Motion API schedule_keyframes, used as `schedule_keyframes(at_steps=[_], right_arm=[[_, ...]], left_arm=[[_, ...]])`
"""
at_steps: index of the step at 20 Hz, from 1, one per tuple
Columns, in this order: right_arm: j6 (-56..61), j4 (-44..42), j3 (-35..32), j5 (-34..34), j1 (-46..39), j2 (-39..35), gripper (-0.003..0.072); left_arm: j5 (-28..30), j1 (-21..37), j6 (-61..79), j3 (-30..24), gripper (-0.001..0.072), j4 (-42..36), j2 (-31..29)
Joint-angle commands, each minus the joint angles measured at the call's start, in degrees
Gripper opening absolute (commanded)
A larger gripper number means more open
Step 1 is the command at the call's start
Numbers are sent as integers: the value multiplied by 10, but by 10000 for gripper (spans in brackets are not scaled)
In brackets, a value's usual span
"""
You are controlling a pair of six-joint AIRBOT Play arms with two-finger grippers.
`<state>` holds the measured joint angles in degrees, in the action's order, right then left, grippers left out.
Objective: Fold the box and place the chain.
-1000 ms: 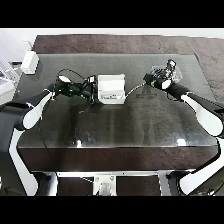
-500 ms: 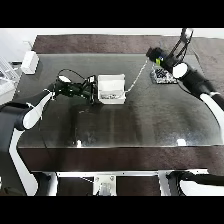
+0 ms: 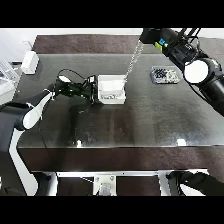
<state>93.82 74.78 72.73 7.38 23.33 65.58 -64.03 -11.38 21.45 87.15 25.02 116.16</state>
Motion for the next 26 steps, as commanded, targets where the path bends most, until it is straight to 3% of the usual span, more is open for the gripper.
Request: schedule_keyframes(at_steps=[1,9,15,19,24,25,26], right_arm=[[0,14,0,0,40,-14,11],[1,13,-12,2,82,9,11],[3,11,-75,4,85,42,11],[5,-8,-116,3,85,88,11],[5,-8,-129,-1,85,197,14],[5,-8,-129,-1,85,214,87],[4,-6,-129,-3,85,228,333]], left_arm=[[0,1,0,0,408,0,0],[0,1,0,0,408,0,0],[0,1,0,0,408,0,0],[0,1,0,0,409,0,0],[0,1,0,0,408,0,0],[0,1,0,0,408,0,0],[0,1,0,0,408,0,0]])
